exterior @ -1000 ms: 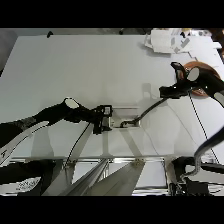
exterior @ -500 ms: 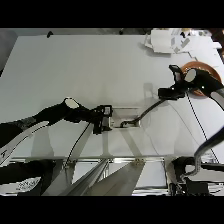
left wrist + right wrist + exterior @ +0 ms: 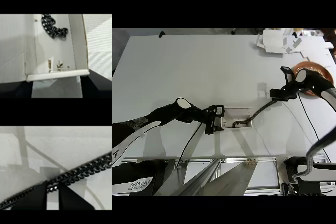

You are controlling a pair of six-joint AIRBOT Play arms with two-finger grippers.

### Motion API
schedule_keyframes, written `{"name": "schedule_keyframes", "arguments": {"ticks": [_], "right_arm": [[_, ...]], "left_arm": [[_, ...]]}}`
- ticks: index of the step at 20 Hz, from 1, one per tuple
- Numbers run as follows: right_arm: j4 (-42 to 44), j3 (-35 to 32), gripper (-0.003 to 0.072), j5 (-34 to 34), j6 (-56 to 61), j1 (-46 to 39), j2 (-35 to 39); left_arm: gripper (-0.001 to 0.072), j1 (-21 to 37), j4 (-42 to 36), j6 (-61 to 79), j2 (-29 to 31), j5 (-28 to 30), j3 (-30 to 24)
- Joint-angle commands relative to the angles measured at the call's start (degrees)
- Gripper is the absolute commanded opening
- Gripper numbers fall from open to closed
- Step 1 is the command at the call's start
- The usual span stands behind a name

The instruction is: Fold the box and place the chain.

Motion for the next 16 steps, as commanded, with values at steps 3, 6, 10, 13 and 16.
{"name": "schedule_keyframes", "arguments": {"ticks": [3, 6, 10, 13, 16], "right_arm": [[0.2, -0.1, 0.0018, 1.0, -1.7, 0.0, 0.0], [0.2, -0.1, 0.0018, 1.0, -3.1, 0.0, 3.4], [0.3, -0.1, 0.0018, 3.9, -4.7, 0.5, 11.8], [0.6, -0.1, 0.0018, 7.8, -5.6, 2.6, 19.3], [3.9, -0.1, 0.0018, 10.6, -5.6, 7.1, 26.1]], "left_arm": [[0.0206, 0.0, 0.0, 0.0, 0.0, 0.0, 0.0], [0.0206, 0.0, 0.0, 0.0, 0.0, 0.0, 0.0], [0.0206, 0.0, 0.0, 0.0, 0.0, 0.0, 0.0], [0.0206, 0.0, 0.0, 0.0, 0.0, 0.0, 0.0], [0.0206, 0.0, 0.0, 0.0, 0.0, -0.2, 0.0]]}}
